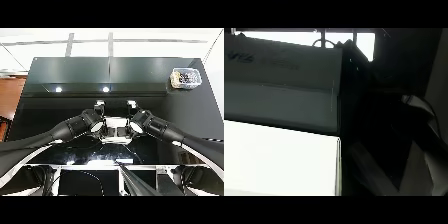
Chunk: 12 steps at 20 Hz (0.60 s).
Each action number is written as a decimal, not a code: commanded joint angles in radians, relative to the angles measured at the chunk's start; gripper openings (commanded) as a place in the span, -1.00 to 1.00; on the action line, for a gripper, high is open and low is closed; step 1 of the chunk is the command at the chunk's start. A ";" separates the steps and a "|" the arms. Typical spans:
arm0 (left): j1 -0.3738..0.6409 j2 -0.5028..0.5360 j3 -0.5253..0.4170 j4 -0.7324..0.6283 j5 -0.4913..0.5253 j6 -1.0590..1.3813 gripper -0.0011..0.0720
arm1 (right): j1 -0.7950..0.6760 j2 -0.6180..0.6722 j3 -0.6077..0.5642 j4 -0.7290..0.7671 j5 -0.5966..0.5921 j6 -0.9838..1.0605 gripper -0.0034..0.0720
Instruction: Fold the box and place the chain.
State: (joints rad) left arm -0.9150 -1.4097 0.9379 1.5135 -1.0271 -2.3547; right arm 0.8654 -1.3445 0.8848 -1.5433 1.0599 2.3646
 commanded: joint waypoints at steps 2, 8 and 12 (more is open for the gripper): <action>0.000 0.000 0.001 0.000 -0.002 0.001 -0.90 | 0.001 -0.001 0.001 0.002 -0.039 0.010 -0.79; 0.000 0.000 0.001 0.000 0.001 0.001 -0.90 | 0.001 -0.001 0.003 0.002 -0.029 0.010 -0.28; 0.000 0.000 0.001 0.000 0.001 0.001 -0.90 | 0.001 -0.001 0.003 0.002 -0.026 0.010 -0.76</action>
State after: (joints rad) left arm -0.9150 -1.4097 0.9379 1.5135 -1.0290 -2.3550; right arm 0.8661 -1.3453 0.8871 -1.5455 1.0359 2.3798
